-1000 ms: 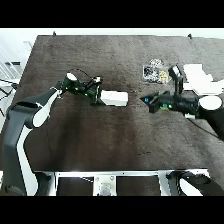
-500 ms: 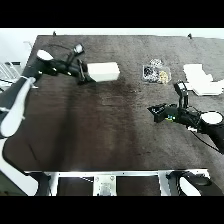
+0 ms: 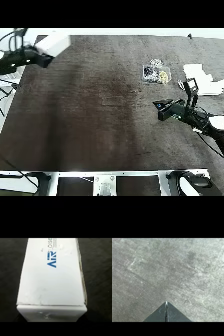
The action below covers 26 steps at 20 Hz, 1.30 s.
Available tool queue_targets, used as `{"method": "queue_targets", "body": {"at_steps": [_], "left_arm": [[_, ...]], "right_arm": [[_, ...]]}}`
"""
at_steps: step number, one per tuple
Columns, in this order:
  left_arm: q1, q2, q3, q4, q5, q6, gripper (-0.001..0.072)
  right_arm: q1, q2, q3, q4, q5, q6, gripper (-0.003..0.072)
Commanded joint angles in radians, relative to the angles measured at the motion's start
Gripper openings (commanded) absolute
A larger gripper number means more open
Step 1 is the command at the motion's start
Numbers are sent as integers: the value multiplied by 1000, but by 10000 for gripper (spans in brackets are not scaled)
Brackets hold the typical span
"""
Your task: Fold the box and place the chain.
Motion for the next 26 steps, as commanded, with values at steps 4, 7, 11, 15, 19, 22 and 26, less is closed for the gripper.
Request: {"method": "queue_targets", "body": {"at_steps": [4,7,11,15,19,22,26], "left_arm": [[213,-4,-151,4,159,-43,16],[235,-78,-149,-45,175,-24,16],[235,-191,-122,-149,255,35,16],[235,-240,-120,-246,385,143,16],[233,-319,-45,-264,251,236,14],[225,-333,-31,-309,382,234,16],[225,-351,-20,-314,412,256,15]], "right_arm": [[0,8,0,4,-5,1,19],[0,7,0,47,-12,0,20],[0,7,0,56,-13,0,20],[0,7,0,57,-29,1,19],[0,7,0,72,-31,1,20],[0,7,0,82,-31,1,20],[0,7,0,92,-31,1,19]]}}
